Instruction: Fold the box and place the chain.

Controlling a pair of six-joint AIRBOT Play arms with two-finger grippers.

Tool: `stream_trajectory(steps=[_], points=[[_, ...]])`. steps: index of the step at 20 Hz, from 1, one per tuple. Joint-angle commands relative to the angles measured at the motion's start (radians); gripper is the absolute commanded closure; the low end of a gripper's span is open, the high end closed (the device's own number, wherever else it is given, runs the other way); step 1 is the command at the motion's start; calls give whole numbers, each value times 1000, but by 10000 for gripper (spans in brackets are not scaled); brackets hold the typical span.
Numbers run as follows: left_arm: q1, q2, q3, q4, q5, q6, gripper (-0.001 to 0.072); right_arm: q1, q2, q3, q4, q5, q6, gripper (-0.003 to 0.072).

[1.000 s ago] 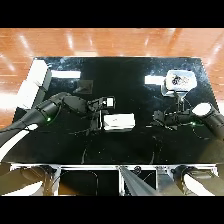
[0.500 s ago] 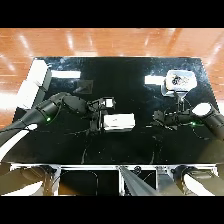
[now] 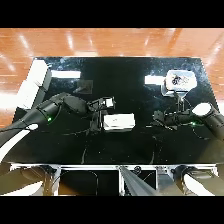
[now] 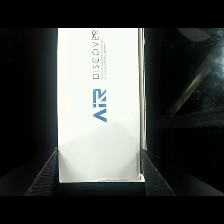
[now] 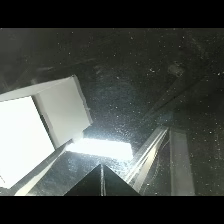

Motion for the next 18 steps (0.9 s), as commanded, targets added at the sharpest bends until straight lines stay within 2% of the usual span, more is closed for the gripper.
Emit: stream_trajectory(steps=[1,18], points=[[0,-1,-9,0,-7,-6,91,0,0,1,0,0,0,659],[-47,-32,-10,-1,-35,-60,123,0,0,1,-8,-14,0,659]])
